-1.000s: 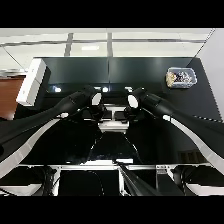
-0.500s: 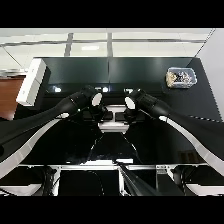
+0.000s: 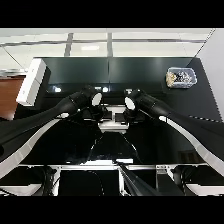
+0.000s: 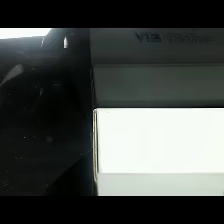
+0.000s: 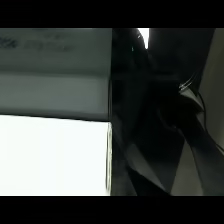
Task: Fold the box and place the chain.
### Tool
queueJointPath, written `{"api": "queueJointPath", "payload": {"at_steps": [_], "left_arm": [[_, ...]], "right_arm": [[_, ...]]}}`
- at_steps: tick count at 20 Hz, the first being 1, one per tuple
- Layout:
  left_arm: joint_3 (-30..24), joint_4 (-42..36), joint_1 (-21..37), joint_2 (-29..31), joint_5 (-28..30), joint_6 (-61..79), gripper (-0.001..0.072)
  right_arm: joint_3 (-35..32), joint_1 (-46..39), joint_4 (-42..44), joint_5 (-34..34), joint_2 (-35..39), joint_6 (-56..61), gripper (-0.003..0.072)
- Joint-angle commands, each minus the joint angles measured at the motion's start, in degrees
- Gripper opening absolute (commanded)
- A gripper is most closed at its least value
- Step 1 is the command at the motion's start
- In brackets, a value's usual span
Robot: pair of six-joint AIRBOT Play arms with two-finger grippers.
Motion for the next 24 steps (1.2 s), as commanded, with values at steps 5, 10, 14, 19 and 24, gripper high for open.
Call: {"api": "queueJointPath", "payload": {"at_steps": [5, 10, 14, 19, 24], "left_arm": [[0.1, 0.0, 0.0, 0.0, -0.3, 0.0, 0.0026], [0.1, 0.0, 0.0, 0.0, -0.2, 0.0, 0.0026], [0.1, 0.0, 0.0, 0.0, -0.1, 0.0, 0.0026], [0.1, 0.0, 0.0, 0.0, 0.2, 0.0, 0.0026], [0.1, 0.0, 0.0, 0.0, 0.2, 0.0, 0.0026]], "right_arm": [[2.6, -0.1, -3.5, 4.9, 12.2, -7.7, 0.0317], [2.7, -0.5, -36.3, 8.5, 23.8, -10.1, 0.0317], [0.4, -13.6, -45.9, -7.2, 22.6, -9.0, 0.0427], [1.9, -36.8, -20.7, -26.3, 9.4, 1.9, 0.072], [25.5, -49.6, -9.5, -10.2, -9.4, -4.3, 0.0717]]}}
